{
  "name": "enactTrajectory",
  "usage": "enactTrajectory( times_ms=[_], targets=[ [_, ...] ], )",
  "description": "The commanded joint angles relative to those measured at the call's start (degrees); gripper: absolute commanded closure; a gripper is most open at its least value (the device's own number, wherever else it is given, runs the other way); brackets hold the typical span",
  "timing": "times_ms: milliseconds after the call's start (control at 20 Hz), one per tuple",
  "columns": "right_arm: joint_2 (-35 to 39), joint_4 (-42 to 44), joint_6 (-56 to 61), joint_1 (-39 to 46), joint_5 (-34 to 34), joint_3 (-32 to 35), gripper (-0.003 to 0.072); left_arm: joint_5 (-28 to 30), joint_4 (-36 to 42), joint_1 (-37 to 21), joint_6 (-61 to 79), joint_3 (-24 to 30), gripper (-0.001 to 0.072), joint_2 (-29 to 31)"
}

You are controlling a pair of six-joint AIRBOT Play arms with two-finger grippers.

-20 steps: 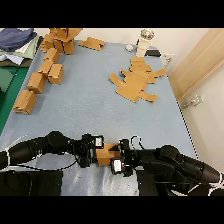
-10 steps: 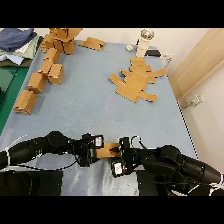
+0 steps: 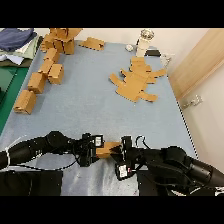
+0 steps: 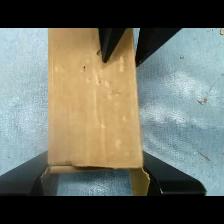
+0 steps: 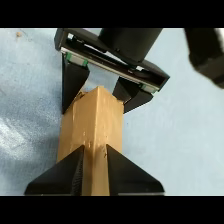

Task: Fold the box.

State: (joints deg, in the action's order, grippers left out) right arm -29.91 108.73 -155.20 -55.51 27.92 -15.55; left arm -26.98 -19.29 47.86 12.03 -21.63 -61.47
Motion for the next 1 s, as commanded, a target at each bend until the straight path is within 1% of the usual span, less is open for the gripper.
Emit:
enactTrajectory(
  times_ms=[0, 350, 400, 550, 800, 950],
  targets=[
    [1.7, 0.07, -0.04, 0.02, 0.09, -0.04, 0.0488, -0.11, -0.02, -0.02, -0.02, 0.0, 0.0185, 0.02],
    [1.7, 0.04, -0.04, 0.02, -0.04, -0.04, 0.0499, -0.11, -0.02, -0.02, -0.02, 0.0, 0.0186, 0.02],
    [1.64, 0.04, -0.04, 0.02, -0.04, -0.02, 0.0535, -0.11, -0.02, -0.02, 0.0, 0.0, 0.0185, 0.02],
    [1.53, 0.02, -0.04, 0.04, -0.02, -0.02, 0.0535, -0.11, 0.0, -0.02, 0.0, 0.0, 0.0185, 0.02],
    [-1.62, 0.15, -0.04, 0.02, -0.04, -0.02, 0.0536, -0.11, 0.0, -0.02, -0.02, 0.0, 0.0185, 0.02],
    [-1.86, 0.87, -0.04, 0.02, 0.09, -0.02, 0.0537, -0.11, -0.02, -0.02, 0.0, 0.0, 0.0186, 0.02]
  ],
)
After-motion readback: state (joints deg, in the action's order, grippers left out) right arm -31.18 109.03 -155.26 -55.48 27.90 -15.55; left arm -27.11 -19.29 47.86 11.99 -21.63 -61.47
